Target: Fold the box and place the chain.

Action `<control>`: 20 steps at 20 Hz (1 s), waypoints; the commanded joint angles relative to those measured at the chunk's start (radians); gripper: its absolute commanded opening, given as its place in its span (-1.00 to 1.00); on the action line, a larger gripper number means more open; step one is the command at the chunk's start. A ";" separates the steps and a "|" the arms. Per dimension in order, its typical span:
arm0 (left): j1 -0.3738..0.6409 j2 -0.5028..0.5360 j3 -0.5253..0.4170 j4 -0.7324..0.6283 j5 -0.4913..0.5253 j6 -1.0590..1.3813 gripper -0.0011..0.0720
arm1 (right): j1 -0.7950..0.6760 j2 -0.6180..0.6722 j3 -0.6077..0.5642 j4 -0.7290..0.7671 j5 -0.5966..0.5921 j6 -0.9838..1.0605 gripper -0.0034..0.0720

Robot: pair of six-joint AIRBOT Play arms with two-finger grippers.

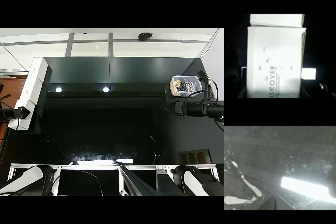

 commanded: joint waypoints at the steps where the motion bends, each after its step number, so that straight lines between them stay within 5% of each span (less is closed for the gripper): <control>1: -0.008 -0.069 0.041 -0.022 0.023 0.010 0.01 | 0.001 0.000 0.000 0.002 -0.006 0.003 -0.89; 4: -0.012 -0.094 0.048 -0.018 0.041 0.011 0.24 | 0.011 0.000 0.000 0.005 -0.005 0.007 -0.89; 5: -0.013 -0.093 0.056 -0.018 0.040 0.010 0.78 | 0.015 0.000 0.000 0.005 -0.002 0.012 -0.89; 6: -0.016 -0.089 0.074 -0.014 0.021 -0.001 0.98 | 0.023 0.000 0.000 0.006 -0.002 0.014 -0.89; 11: -0.019 0.001 0.241 0.031 -0.250 -0.005 0.98 | 0.101 0.002 0.039 -0.010 0.040 0.036 -0.89; 15: -0.023 0.144 0.345 -0.063 -0.326 -0.106 0.97 | 0.174 0.003 0.181 -0.183 0.036 0.104 -0.89; 16: -0.025 0.182 0.348 -0.158 -0.328 -0.121 0.80 | 0.174 0.003 0.218 -0.190 0.041 0.121 -0.89; 18: -0.043 0.247 0.347 -0.321 -0.369 -0.135 -0.76 | 0.174 0.016 0.287 -0.186 0.052 0.136 -0.89; 20: -0.103 0.303 0.346 -0.391 -0.418 -0.130 -0.90 | 0.175 0.062 0.315 -0.187 0.037 0.145 -0.89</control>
